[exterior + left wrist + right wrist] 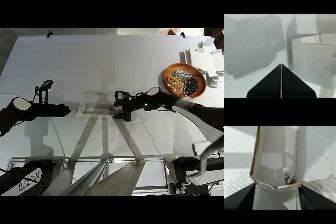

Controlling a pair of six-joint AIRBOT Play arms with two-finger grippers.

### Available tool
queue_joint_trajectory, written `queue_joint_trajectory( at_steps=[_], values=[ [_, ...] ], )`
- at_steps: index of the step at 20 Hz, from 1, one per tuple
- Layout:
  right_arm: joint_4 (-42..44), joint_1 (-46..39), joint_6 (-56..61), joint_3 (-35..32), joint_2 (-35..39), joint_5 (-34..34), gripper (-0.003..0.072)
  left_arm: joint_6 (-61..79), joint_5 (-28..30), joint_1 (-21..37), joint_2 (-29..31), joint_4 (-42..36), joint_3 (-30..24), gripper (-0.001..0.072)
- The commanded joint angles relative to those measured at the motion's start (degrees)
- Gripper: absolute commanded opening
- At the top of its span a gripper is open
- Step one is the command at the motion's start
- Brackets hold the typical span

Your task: Fold the box and place the chain.

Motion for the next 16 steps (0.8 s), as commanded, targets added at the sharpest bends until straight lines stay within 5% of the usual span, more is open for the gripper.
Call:
queue_joint_trajectory(
  at_steps=[1, 12, 16],
  values=[
    [0.02, 0.02, 0.00, 0.02, -0.02, 0.02, 0.0549, -0.17, 1.20, 0.04, -0.94, -0.02, -0.85, 0.0001],
    [0.02, 0.02, 0.00, 0.02, -0.02, 0.02, 0.0549, 0.48, 2.14, -0.50, -4.76, -2.05, -0.85, 0.0001],
    [0.02, 0.02, 0.00, 0.02, -0.02, 0.02, 0.0549, 6.54, 0.90, -2.29, -5.18, -11.41, -0.85, 0.0002]
  ],
)
